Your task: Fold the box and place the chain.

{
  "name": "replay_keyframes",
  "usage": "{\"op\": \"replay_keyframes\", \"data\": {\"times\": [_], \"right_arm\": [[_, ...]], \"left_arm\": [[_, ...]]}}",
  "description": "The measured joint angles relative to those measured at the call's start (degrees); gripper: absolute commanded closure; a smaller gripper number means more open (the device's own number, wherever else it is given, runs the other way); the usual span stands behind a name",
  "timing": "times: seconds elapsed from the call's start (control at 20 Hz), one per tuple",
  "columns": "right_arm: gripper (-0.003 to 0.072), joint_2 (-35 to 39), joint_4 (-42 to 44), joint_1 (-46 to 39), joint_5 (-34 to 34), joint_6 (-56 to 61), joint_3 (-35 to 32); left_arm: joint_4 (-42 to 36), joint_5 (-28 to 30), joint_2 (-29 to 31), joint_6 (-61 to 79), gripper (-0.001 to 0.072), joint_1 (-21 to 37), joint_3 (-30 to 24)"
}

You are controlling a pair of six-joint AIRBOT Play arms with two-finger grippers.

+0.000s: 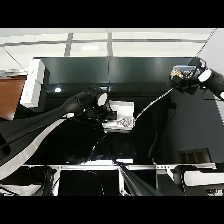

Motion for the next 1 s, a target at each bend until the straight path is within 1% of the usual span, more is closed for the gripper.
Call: {"op": "replay_keyframes", "data": {"times": [0.1,0.25,0.45,0.55,0.7,1.0], "right_arm": [[0.0675,6.51,0.15,0.37,4.81,-4.57,0.17],[0.0675,20.5,1.22,1.42,11.3,-9.97,0.28],[0.0675,37.7,7.19,2.05,14.12,-12.81,0.33],[0.0675,43.6,11.91,2.19,14.97,-13.81,0.33],[0.0675,48.11,22.18,2.27,17.14,-16.37,0.33],[0.0675,50.29,41.35,3.74,20.59,-20.72,0.33]], "left_arm": [[0.0,0.0,0.0,0.0,0.068,0.0,0.02],[0.0,0.0,0.0,0.0,0.068,0.0,0.02],[0.0,0.0,0.0,0.0,0.068,0.0,0.02],[-0.04,0.0,0.0,0.0,0.068,0.0,0.0],[-0.15,0.0,0.0,0.0,0.068,0.0,0.02],[-0.35,-0.02,0.0,0.0,0.068,0.0,0.02]]}}
